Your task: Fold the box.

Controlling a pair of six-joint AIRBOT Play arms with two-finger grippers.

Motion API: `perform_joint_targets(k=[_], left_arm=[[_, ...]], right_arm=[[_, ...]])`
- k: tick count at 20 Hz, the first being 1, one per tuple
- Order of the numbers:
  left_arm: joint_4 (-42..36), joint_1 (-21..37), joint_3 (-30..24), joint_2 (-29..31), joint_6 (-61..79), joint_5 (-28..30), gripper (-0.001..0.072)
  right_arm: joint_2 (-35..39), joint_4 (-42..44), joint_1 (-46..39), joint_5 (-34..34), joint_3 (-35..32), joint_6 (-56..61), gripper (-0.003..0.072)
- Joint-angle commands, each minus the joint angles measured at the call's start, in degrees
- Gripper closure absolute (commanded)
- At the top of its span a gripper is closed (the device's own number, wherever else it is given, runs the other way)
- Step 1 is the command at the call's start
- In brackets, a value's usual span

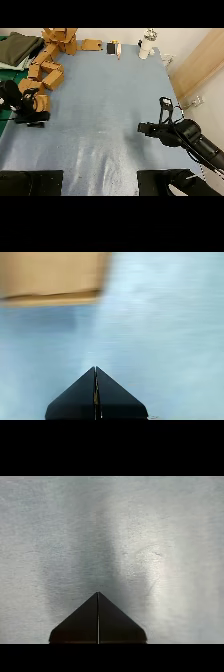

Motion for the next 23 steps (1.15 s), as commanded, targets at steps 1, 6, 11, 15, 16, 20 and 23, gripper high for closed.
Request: perform_joint_targets(k=[1, 6, 11, 15, 16, 20, 23], left_arm=[[-13.1, -9.3, 1.7, 1.4, 1.1, 1.8, 0.0699], [-13.1, -27.4, 10.4, -2.9, -1.7, 13.7, 0.0699], [-13.1, -33.0, 13.9, -8.0, -2.5, 15.1, 0.0698], [-13.2, -33.3, 13.8, -8.4, -2.5, 14.9, 0.0696], [-13.3, -33.4, 13.8, -8.4, -2.5, 14.8, 0.0696], [-13.3, -33.3, 13.8, -8.4, -2.5, 15.0, 0.0696], [-13.3, -33.3, 13.8, -8.4, -2.5, 15.0, 0.0696]], right_arm=[[-7.7, 6.1, 0.0, 3.1, 2.7, -6.6, 0.0681], [-28.2, 14.8, 0.0, -1.9, 22.6, -18.7, 0.0682], [-41.2, 19.5, 0.0, -9.4, 39.5, -23.2, 0.0682], [-42.6, 20.6, 0.0, -7.0, 41.3, -23.0, 0.0681], [-42.6, 20.3, 0.0, -7.2, 41.3, -23.0, 0.0681], [-42.7, 20.3, 0.0, -7.2, 41.3, -23.0, 0.0681], [-42.7, 20.3, 0.0, -7.2, 41.3, -23.0, 0.0681]])
